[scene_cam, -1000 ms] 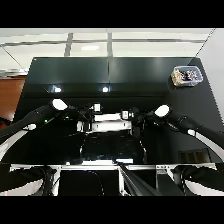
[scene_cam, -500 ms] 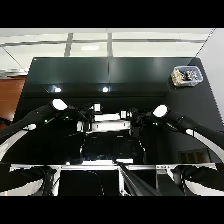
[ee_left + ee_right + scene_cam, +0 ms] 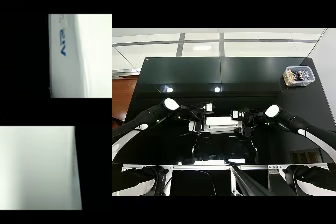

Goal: Fold the box and place the chain.

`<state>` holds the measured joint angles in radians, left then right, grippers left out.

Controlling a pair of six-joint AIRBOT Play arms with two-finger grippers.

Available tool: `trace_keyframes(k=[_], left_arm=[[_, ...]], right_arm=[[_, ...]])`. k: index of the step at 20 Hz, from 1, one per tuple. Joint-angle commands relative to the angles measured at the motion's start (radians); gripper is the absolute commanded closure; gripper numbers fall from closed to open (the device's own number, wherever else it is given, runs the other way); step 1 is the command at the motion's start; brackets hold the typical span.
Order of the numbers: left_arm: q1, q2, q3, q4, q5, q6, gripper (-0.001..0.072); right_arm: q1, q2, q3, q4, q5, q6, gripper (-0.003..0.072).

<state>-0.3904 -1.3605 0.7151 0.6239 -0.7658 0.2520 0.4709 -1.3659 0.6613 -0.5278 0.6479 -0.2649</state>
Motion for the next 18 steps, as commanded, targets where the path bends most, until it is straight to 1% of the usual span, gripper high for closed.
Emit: trace_keyframes(k=[1, 2, 3, 4, 5, 6, 7, 9, 10, 11, 12, 13, 14, 15, 16, 17, 18], left_arm=[[0.011, 0.034, 0.026, 0.016, -0.001, -0.089, 0.0141], [0.023, 0.061, 0.036, 0.054, 0.003, -0.141, 0.0023], [0.04, 0.092, 0.049, 0.102, 0.002, -0.195, 0.0005], [0.061, 0.13, 0.063, 0.179, -0.005, -0.268, 0.0005], [0.082, 0.164, 0.072, 0.254, -0.01, -0.352, 0.0006], [0.106, 0.202, 0.078, 0.335, -0.039, -0.443, 0.0007], [0.129, 0.234, 0.08, 0.394, -0.084, -0.515, 0.0008], [0.178, 0.283, 0.08, 0.438, -0.242, -0.666, 0.0012], [0.194, 0.294, 0.08, 0.437, -0.326, -0.743, 0.005], [0.202, 0.296, 0.08, 0.437, -0.407, -0.824, 0.0246], [0.204, 0.294, 0.079, 0.432, -0.492, -0.887, 0.0543], [0.202, 0.293, 0.072, 0.41, -0.561, -0.914, 0.0685], [0.197, 0.293, 0.055, 0.338, -0.61, -0.925, 0.0685], [0.187, 0.293, 0.025, 0.246, -0.623, -0.935, 0.0685], [0.169, 0.293, -0.008, 0.157, -0.607, -0.934, 0.0685], [0.143, 0.293, -0.044, 0.077, -0.562, -0.933, 0.0685], [0.11, 0.293, -0.077, 0.015, -0.485, -0.932, 0.0685]], right_arm=[[0.001, 0.0, 0.001, -0.001, 0.0, -0.001, 0.022], [0.001, 0.0, 0.001, -0.001, 0.0, -0.001, 0.022], [0.001, 0.0, 0.001, -0.001, 0.0, -0.001, 0.0221], [0.001, 0.0, 0.001, -0.001, 0.0, -0.001, 0.0223], [0.001, 0.0, 0.001, -0.001, 0.0, -0.001, 0.0358], [0.001, 0.0, 0.001, -0.001, 0.0, -0.001, 0.0447], [0.001, 0.0, 0.001, -0.001, 0.0, -0.001, 0.0447], [0.001, 0.0, 0.001, -0.001, 0.0, -0.001, 0.0447], [0.001, 0.0, 0.001, -0.001, 0.0, -0.001, 0.0447], [0.001, 0.0, 0.001, -0.001, 0.0, 0.0, 0.0447], [0.001, 0.0, 0.001, -0.001, 0.0, -0.001, 0.0447], [0.001, 0.0, 0.001, -0.001, 0.0, -0.001, 0.0446], [0.001, 0.0, 0.001, -0.001, 0.0, -0.001, 0.0447], [0.001, 0.0, 0.001, -0.001, 0.0, -0.001, 0.0446], [0.001, 0.0, 0.001, -0.001, 0.0, -0.001, 0.0446], [0.001, 0.0, 0.001, -0.001, 0.0, -0.001, 0.0446], [0.001, 0.0, 0.001, -0.001, 0.0, -0.001, 0.0446]])
